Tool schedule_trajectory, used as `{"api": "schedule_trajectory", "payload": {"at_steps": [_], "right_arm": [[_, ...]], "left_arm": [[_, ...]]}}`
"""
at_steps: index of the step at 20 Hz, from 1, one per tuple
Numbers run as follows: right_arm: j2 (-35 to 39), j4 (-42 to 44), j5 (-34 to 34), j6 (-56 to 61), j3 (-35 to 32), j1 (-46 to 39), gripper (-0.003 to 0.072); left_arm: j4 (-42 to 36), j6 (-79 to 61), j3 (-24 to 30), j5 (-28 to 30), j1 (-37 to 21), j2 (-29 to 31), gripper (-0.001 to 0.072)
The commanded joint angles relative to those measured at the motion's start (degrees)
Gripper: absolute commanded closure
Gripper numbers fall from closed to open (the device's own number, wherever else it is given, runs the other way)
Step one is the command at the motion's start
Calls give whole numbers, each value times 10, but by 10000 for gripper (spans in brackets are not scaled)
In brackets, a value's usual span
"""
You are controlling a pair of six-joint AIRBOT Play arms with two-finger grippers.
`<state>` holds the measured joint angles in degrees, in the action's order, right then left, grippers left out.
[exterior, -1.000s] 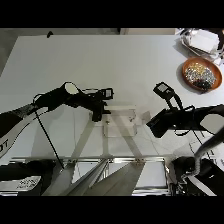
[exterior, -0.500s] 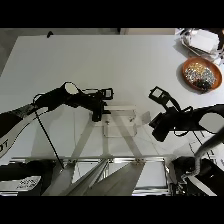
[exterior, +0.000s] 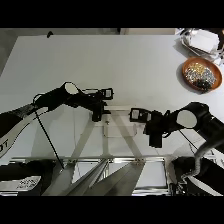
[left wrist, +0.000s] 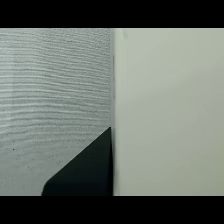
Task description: Fold the box and place the chain.
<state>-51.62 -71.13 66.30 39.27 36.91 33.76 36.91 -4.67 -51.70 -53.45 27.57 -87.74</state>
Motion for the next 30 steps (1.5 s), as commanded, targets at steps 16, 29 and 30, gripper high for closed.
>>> {"api": "schedule_trajectory", "payload": {"at_steps": [16,29,30], "right_arm": [[52,-99,-426,49,-205,205,-23],[22,-75,-432,38,-178,87,-16],[23,-75,-431,36,-176,87,-16]], "left_arm": [[0,0,0,1,0,0,696],[0,0,0,1,0,0,696],[0,0,0,1,0,0,696]]}}
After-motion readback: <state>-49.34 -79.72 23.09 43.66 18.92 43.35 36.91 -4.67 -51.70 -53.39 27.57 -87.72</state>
